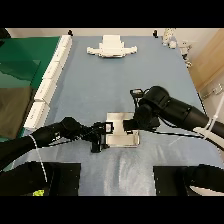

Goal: Fold the box.

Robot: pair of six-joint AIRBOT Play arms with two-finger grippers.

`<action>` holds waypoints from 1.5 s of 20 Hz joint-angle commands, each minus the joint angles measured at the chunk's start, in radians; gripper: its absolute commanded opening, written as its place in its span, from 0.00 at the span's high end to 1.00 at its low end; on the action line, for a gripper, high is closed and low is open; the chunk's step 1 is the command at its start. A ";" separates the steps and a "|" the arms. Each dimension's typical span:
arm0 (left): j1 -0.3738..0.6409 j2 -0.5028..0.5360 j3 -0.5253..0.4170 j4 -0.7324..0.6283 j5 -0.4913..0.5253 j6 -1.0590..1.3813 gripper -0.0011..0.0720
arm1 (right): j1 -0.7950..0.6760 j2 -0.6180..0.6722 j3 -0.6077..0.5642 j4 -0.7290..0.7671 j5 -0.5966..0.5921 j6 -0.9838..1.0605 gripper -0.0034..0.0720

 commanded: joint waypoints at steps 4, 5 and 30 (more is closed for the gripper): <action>0.000 0.000 0.000 0.000 0.000 0.000 0.40 | -0.161 0.045 0.032 -0.294 -0.222 -0.127 0.95; 0.000 0.000 0.000 0.000 0.000 0.000 0.40 | -0.244 0.033 0.005 -0.253 -0.153 -0.164 0.96; 0.000 0.000 0.000 0.000 0.000 0.000 0.40 | -0.557 -0.177 -0.106 0.893 0.002 -1.429 0.96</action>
